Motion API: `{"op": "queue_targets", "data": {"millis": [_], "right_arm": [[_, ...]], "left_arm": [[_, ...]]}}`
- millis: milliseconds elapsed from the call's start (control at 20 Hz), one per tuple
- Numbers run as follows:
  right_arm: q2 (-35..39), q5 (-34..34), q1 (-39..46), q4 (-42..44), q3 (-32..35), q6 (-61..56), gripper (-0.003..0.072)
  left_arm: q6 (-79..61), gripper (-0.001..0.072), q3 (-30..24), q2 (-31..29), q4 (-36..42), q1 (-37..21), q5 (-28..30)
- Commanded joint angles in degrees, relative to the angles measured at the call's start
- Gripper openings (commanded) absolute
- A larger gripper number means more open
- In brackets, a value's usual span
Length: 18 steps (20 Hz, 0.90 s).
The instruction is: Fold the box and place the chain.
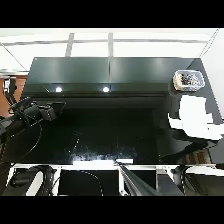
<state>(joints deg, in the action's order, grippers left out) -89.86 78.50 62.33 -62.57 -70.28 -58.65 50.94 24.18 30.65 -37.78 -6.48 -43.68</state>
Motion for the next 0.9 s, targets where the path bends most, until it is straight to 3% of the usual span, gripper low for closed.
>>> {"op": "queue_targets", "data": {"millis": [0,50,150,200,250,500,850], "right_arm": [[-6.5,7.1,-1.2,5.3,-3.3,4.9,0.067],[-7.0,7.3,-1.8,4.0,-3.3,5.7,0.0664],[-7.1,7.0,-2.5,1.4,-3.4,6.2,0.0277],[-7.1,7.4,-2.7,0.8,-3.7,7.1,0.0155],[-7.1,8.0,-2.7,0.9,-3.9,7.7,0.0083],[-6.8,15.4,-2.8,3.7,-3.6,8.1,0.0017],[1.2,12.1,-4.0,4.9,1.4,4.7,0.0016]], "left_arm": [[0.4,0.0715,0.0,0.0,1.3,0.0,-0.3],[0.6,0.0715,0.0,0.0,1.6,0.0,-0.3],[0.6,0.0715,0.0,0.0,3.6,-0.1,-0.1],[0.5,0.0715,0.0,0.0,4.3,-0.1,-0.1],[0.6,0.0715,0.0,0.0,4.4,0.0,-0.1],[0.5,0.0715,0.0,0.0,4.4,-0.1,-0.2],[0.5,0.0714,0.0,0.0,4.4,-0.1,-0.4]]}}
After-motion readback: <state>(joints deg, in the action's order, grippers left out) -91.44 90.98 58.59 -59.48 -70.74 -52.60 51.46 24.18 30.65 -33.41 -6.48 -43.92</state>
